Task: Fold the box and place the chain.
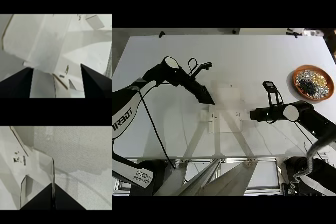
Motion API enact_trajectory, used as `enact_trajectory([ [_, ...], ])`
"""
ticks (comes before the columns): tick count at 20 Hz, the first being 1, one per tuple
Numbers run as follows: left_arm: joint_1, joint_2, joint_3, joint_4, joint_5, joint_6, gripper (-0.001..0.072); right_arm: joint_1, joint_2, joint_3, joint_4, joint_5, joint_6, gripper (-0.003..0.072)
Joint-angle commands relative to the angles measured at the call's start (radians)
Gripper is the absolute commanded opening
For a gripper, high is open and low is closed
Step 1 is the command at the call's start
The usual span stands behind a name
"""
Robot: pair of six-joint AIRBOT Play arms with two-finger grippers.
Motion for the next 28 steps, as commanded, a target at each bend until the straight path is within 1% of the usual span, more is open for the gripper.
enact_trajectory([
  [1,0.003,-0.045,0.000,-0.081,0.009,0.077,0.0633,0.001,0.001,0.000,0.001,0.000,0.000,0.0015],
  [2,0.002,-0.049,0.000,-0.086,0.019,0.080,0.0632,0.001,0.001,0.000,0.001,0.000,0.000,0.0015],
  [3,0.001,-0.051,0.000,-0.089,0.021,0.093,0.0601,0.001,0.001,0.000,0.001,0.000,0.000,0.0015],
  [4,-0.003,-0.053,0.000,-0.087,0.022,0.102,0.0494,0.001,0.001,0.000,0.001,0.000,0.000,0.0015],
  [5,-0.008,-0.055,0.000,-0.087,0.022,0.106,0.0416,0.001,0.001,0.000,0.001,0.000,0.000,0.0015],
  [6,-0.015,-0.056,0.000,-0.079,0.023,0.106,0.0294,0.001,0.001,0.000,0.004,0.000,0.000,0.0015],
  [8,-0.029,-0.057,0.000,-0.054,0.021,0.108,0.0174,0.001,0.001,0.000,0.012,-0.001,0.000,0.0015],
  [9,-0.035,-0.057,0.000,-0.042,0.013,0.110,0.0046,0.001,0.001,0.000,0.013,-0.001,0.000,0.0015],
  [10,-0.040,-0.057,0.000,-0.035,0.001,0.118,0.0006,0.001,0.001,0.000,0.019,-0.001,0.000,0.0015],
  [12,-0.050,-0.053,0.000,-0.035,-0.021,0.120,0.0003,0.001,0.003,0.008,0.023,0.005,0.000,0.0017],
  [13,-0.054,-0.045,0.000,-0.035,-0.025,0.120,0.0002,0.000,0.014,0.018,0.022,0.016,0.000,0.0038],
  [14,-0.057,-0.034,0.000,-0.035,-0.024,0.121,0.0001,-0.005,0.030,0.030,0.019,0.032,0.000,0.0111],
  [15,-0.058,-0.017,0.000,-0.035,-0.023,0.131,0.0000,-0.012,0.059,0.048,0.005,0.063,-0.002,0.0227],
  [16,-0.058,0.002,0.000,-0.039,-0.018,0.137,-0.0001,-0.023,0.093,0.067,-0.012,0.105,-0.010,0.0319],
  [17,-0.058,0.025,0.000,-0.039,-0.010,0.143,-0.0001,-0.038,0.138,0.088,-0.039,0.162,-0.012,0.0349],
  [19,-0.058,0.076,-0.003,-0.043,-0.003,0.159,-0.0003,-0.070,0.245,0.114,-0.087,0.284,-0.049,0.0349],
  [20,-0.059,0.107,-0.014,-0.048,0.011,0.173,-0.0004,-0.086,0.307,0.114,-0.105,0.344,-0.071,0.0349],
  [21,-0.058,0.151,-0.046,-0.063,0.040,0.194,-0.0004,-0.097,0.363,0.114,-0.122,0.403,-0.090,0.0349],
  [22,-0.058,0.198,-0.093,-0.066,0.083,0.211,-0.0004,-0.104,0.422,0.114,-0.147,0.463,-0.091,0.0349],
  [23,-0.059,0.255,-0.159,-0.072,0.131,0.249,-0.0004,-0.106,0.471,0.114,-0.175,0.510,-0.091,0.0349],
  [24,-0.058,0.313,-0.235,-0.106,0.197,0.294,-0.0003,-0.106,0.520,0.114,-0.199,0.549,-0.091,0.0349],
  [26,-0.066,0.403,-0.365,-0.196,0.289,0.430,-0.0001,-0.106,0.595,0.114,-0.221,0.579,-0.091,0.0349],
  [27,-0.083,0.425,-0.395,-0.189,0.297,0.489,0.0004,-0.106,0.620,0.114,-0.222,0.578,-0.091,0.0348],
  [28,-0.108,0.430,-0.404,-0.158,0.288,0.531,0.0004,-0.106,0.638,0.114,-0.222,0.577,-0.091,0.0347],
])
